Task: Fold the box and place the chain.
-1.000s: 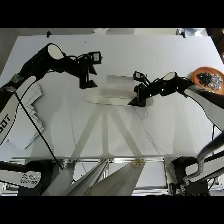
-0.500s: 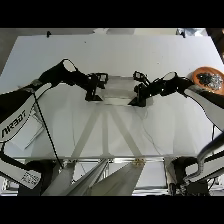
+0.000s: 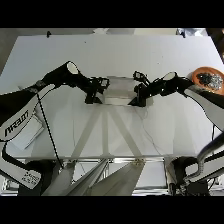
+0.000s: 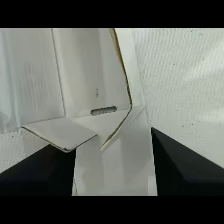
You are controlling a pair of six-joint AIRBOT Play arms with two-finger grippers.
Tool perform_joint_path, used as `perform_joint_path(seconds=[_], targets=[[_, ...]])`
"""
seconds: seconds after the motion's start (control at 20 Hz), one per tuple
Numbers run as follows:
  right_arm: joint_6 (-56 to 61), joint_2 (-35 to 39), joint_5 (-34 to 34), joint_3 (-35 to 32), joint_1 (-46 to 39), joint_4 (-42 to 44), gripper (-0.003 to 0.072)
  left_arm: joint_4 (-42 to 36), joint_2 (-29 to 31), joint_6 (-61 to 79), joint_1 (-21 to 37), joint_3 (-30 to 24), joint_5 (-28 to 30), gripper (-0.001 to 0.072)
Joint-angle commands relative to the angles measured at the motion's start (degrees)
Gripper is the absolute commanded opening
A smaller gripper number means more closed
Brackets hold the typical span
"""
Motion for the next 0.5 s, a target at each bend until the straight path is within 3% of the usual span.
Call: perform_joint_path(seconds=[0.0,0.25,0.35,0.45], targets=[[0.0,0.0,0.0,0.0,0.1,0.0,0.0399,0.2,0.0,0.1,0.0,0.0,0.9,0.0413],[0.0,0.0,0.0,0.0,0.1,0.0,0.0399,-0.8,0.0,0.1,0.0,0.0,2.5,0.0384],[0.0,0.0,0.0,0.0,0.1,0.0,0.0399,-1.5,0.0,0.1,0.0,0.0,2.8,0.0322],[0.0,0.0,0.0,0.0,0.1,0.0,0.0399,-1.5,0.0,0.1,0.0,0.0,2.8,0.0317]])
